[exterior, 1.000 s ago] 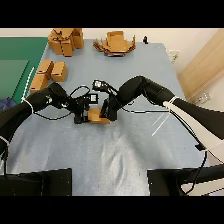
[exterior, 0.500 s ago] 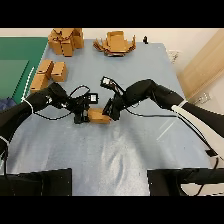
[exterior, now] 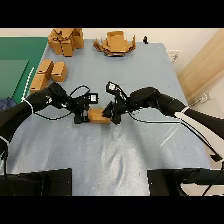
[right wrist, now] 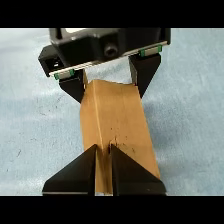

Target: Fold the box.

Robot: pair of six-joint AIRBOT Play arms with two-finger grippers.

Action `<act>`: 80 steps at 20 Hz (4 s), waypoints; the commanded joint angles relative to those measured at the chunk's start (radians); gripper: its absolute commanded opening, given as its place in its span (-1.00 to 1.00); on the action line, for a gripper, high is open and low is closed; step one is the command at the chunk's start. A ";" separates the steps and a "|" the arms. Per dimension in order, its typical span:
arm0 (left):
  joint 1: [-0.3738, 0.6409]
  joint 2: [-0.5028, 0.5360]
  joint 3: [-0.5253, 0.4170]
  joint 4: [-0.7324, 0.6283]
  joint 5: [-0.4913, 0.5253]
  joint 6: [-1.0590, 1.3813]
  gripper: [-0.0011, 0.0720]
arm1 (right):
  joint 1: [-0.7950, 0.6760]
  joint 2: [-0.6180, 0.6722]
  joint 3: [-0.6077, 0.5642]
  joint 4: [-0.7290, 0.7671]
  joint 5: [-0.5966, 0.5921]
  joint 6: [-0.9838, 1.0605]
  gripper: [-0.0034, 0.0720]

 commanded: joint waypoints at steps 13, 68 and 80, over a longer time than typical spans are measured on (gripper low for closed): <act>0.000 -0.001 0.000 0.000 0.000 0.000 0.11 | 0.002 -0.011 -0.005 -0.067 0.047 -0.020 -0.70; 0.000 -0.008 0.000 0.000 0.000 0.000 0.11 | -0.001 -0.074 0.013 -0.060 -0.044 0.007 -0.64; 0.000 -0.008 0.000 0.000 0.000 0.000 0.11 | -0.001 -0.071 0.013 -0.050 -0.089 0.017 -0.64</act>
